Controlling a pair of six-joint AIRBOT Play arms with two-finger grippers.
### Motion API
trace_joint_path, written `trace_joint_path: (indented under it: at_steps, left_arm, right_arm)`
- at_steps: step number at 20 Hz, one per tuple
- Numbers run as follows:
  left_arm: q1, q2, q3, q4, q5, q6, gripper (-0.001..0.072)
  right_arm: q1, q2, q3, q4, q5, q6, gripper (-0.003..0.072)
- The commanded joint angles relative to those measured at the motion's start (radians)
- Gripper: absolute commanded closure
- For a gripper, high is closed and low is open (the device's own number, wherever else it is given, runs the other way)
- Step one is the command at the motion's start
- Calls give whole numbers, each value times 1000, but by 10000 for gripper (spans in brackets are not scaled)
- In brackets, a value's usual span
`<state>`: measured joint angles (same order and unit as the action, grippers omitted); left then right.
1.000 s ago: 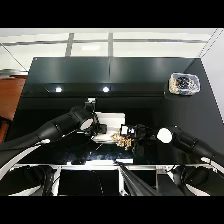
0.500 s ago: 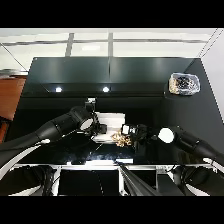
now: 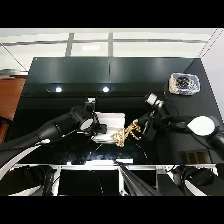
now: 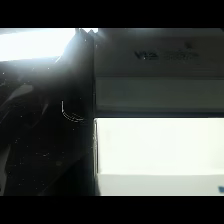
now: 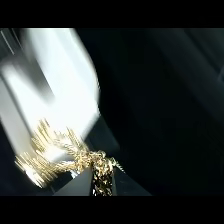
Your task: Fold the box and place the chain.
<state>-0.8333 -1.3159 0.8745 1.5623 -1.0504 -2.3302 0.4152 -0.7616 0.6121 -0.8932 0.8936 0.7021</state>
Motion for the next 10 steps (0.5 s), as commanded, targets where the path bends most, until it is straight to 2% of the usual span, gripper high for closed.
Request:
trace_joint_path:
  at_steps: [1, 5, 10]
  left_arm:
    - [1, 0, 0, 0, 1, 0, 682]
    - [1, 0, 0, 0, 2, 0, 682]
    - [1, 0, 0, 0, 2, 0, 682]
  right_arm:
    - [-33, 44, 141, 203, 93, 27, 667]
    - [-33, 44, 273, 359, 94, 27, 667]
    - [-26, 43, 296, 600, 92, -15, 667]
